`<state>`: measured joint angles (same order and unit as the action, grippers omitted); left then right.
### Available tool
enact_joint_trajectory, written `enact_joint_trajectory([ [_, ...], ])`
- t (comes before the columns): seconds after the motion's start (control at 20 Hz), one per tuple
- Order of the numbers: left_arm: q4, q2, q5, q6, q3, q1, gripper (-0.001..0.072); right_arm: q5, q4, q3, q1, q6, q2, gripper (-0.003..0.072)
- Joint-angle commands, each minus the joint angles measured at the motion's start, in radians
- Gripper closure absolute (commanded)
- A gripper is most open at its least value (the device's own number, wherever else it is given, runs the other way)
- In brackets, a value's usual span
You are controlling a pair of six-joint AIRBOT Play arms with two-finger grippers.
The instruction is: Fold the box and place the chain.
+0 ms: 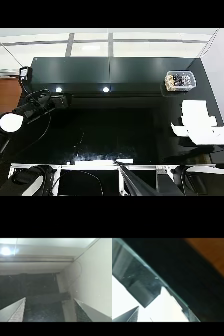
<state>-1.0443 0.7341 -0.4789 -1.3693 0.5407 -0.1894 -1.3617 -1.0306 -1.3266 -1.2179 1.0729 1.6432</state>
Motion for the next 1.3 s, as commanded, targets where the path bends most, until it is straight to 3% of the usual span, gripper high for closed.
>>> enact_joint_trajectory([
  [0.0, 0.027, 0.001, -0.008, 0.0, 0.001, -0.007, 0.0006, -0.097, 0.068, -0.048, 0.002, -0.105, 0.085, -0.002],
  [0.05, 0.028, 0.001, -0.008, 0.0, 0.001, -0.01, 0.0007, -0.105, 0.048, -0.048, 0.013, -0.105, 0.092, 0.0017],
  [0.15, 0.028, 0.001, -0.008, 0.0, 0.001, -0.01, 0.0006, -0.122, 0.024, -0.048, 0.034, -0.105, 0.093, 0.0413],
  [0.25, 0.027, 0.001, -0.006, 0.0, 0.001, -0.009, 0.0007, -0.158, 0.03, -0.048, 0.05, -0.105, 0.087, 0.0664],
  [0.45, 0.028, 0.001, -0.007, 0.0, 0.001, -0.009, 0.0007, -0.134, 0.039, 0.048, 0.106, -0.082, -0.032, 0.0674],
  [0.7, 0.029, 0.001, -0.016, 0.0, 0.001, -0.009, 0.0007, -0.005, 0.158, 0.376, 0.281, -0.04, -0.32, 0.0675],
  [0.95, 0.032, 0.005, -0.025, 0.0, -0.012, -0.011, 0.0007, 0.288, 0.307, 0.677, 0.624, 0.131, -0.637, 0.0675],
  [1.1, 0.033, 0.031, -0.037, 0.0, -0.023, -0.011, 0.0007, 0.429, 0.391, 0.767, 0.897, 0.13, -0.762, 0.0675],
  [1.25, 0.041, 0.069, -0.119, 0.0, -0.023, -0.011, 0.0007, 0.584, 0.386, 0.815, 1.187, 0.01, -0.87, 0.0675],
])
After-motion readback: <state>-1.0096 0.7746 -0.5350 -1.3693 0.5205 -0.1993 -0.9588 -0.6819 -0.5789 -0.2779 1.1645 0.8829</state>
